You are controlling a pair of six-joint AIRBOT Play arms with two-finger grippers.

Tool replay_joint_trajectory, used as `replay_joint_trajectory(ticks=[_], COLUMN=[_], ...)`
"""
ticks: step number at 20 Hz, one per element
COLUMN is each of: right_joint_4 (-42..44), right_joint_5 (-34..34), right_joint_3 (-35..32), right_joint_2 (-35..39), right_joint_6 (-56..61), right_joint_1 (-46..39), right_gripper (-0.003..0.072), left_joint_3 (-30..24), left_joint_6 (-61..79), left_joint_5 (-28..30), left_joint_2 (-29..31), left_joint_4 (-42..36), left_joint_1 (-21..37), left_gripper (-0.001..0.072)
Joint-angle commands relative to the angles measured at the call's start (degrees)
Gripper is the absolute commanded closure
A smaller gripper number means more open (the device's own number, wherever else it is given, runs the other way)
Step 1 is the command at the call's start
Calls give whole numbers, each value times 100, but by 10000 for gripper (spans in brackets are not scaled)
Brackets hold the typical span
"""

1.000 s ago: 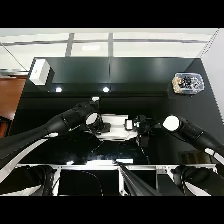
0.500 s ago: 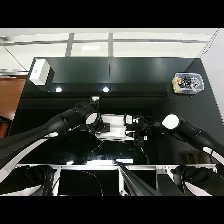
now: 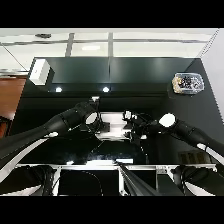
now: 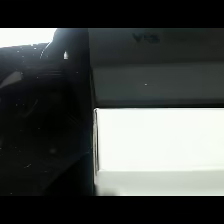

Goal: Fold the box and place the chain.

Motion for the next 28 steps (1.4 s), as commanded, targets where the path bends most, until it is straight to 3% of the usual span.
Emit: replay_joint_trajectory(ticks=[1,2,3,4,6,9,12,16,21,28], right_joint_4=[48,76,85,81,-212,-1493,-2192,-2522,-1381,938], right_joint_5=[-4,-17,-7,-9,-15,798,1904,1950,1847,1403], right_joint_3=[4,4,4,4,11,131,212,-433,-1515,-1478], right_joint_2=[-15,-15,-15,-13,92,706,1515,1674,1563,350], right_joint_6=[2,2,4,66,817,3342,5348,7355,7007,5379], right_joint_1=[0,0,0,0,-72,-811,-2293,-4140,-3836,-2828], right_gripper=[469,304,361,575,678,679,679,678,678,678], left_joint_3=[2,2,2,2,2,2,2,2,2,2], left_joint_6=[11,11,11,11,13,11,11,11,11,11], left_joint_5=[9,2,-2,-2,-4,-2,-2,-2,-2,-4], left_joint_2=[2,2,2,2,2,2,2,2,2,2], left_joint_4=[-20,-20,-20,-20,-17,-17,-20,-24,-24,-24], left_joint_1=[0,0,0,0,0,0,0,0,0,0], left_gripper=[681,682,682,682,681,681,682,681,681,681])
